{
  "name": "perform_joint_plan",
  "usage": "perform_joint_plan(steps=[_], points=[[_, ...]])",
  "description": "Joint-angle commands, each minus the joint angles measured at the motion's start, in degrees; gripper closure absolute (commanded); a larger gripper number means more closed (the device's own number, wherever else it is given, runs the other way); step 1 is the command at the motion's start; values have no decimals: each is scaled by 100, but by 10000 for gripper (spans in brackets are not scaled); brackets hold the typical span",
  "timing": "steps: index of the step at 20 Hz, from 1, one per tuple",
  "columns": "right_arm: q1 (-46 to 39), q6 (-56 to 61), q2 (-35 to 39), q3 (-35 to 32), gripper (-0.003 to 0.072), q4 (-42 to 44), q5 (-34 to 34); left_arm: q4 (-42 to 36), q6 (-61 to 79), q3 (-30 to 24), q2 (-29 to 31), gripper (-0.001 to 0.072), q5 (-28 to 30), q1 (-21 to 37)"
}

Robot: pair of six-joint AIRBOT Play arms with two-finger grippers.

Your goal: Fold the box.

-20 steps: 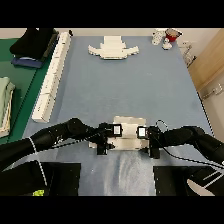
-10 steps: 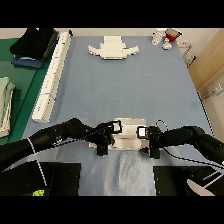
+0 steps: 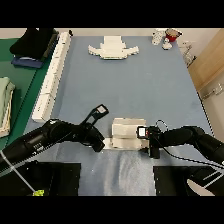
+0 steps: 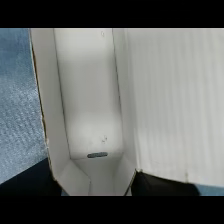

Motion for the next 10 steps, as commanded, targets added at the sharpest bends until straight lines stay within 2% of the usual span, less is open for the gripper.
perform_joint_plan(steps=[1,3,5,7,10], points=[[4,0,2,-2,187,0,0,1921,-3644,4,442,697,-841,223],[4,0,2,-4,187,2,0,2420,-4588,0,472,697,-1637,682],[7,0,2,-2,187,0,0,2396,-4625,-26,472,697,-2004,1176],[7,0,2,-4,187,0,0,2203,-4621,-101,470,697,-1875,1478],[4,0,2,-2,187,0,0,1215,-4113,-278,321,697,-1187,1534]])
